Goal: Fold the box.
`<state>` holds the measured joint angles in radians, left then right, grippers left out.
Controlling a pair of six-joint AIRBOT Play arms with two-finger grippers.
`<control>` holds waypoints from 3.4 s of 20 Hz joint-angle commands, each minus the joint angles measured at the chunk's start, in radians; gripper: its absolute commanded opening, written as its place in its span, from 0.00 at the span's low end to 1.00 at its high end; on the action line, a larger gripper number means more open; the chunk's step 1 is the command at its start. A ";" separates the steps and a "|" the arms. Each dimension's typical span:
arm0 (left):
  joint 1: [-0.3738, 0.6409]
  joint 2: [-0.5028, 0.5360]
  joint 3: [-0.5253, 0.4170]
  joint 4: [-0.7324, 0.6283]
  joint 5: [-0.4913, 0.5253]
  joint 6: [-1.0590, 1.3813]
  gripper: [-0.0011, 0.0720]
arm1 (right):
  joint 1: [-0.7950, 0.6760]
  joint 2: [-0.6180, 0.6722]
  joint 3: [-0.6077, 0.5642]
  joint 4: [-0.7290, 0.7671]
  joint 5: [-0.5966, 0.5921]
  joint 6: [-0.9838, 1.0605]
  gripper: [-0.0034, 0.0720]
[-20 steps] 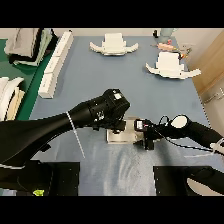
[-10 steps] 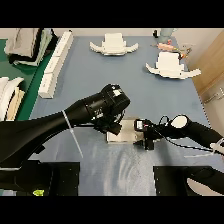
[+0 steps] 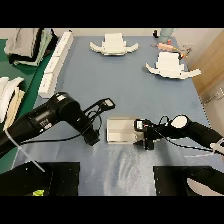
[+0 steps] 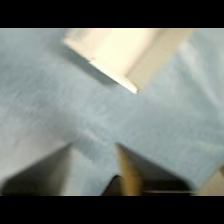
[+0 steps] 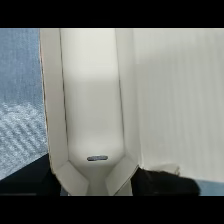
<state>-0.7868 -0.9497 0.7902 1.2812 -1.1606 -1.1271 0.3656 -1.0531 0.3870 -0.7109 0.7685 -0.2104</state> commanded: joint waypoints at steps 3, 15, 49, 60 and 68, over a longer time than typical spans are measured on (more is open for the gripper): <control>0.166 0.060 -0.239 -0.258 0.274 0.660 0.97 | 0.000 0.000 0.000 0.000 0.000 0.000 0.62; 0.170 -0.201 -0.324 -0.788 0.551 1.322 0.97 | 0.000 0.001 0.000 0.000 0.000 0.000 0.62; 0.088 -0.229 -0.316 -0.816 0.586 1.326 0.48 | 0.000 0.001 0.000 0.000 0.000 0.000 0.62; 0.088 -0.229 -0.316 -0.814 0.603 1.321 0.70 | 0.000 0.001 0.000 0.000 0.000 0.000 0.62; 0.089 -0.229 -0.316 -0.814 0.603 1.321 0.69 | 0.000 0.001 0.000 0.000 0.000 0.000 0.62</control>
<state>-0.6979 -1.1778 0.4740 0.4671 -0.5591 0.1940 0.3656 -1.0531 0.3874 -0.7113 0.7685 -0.2108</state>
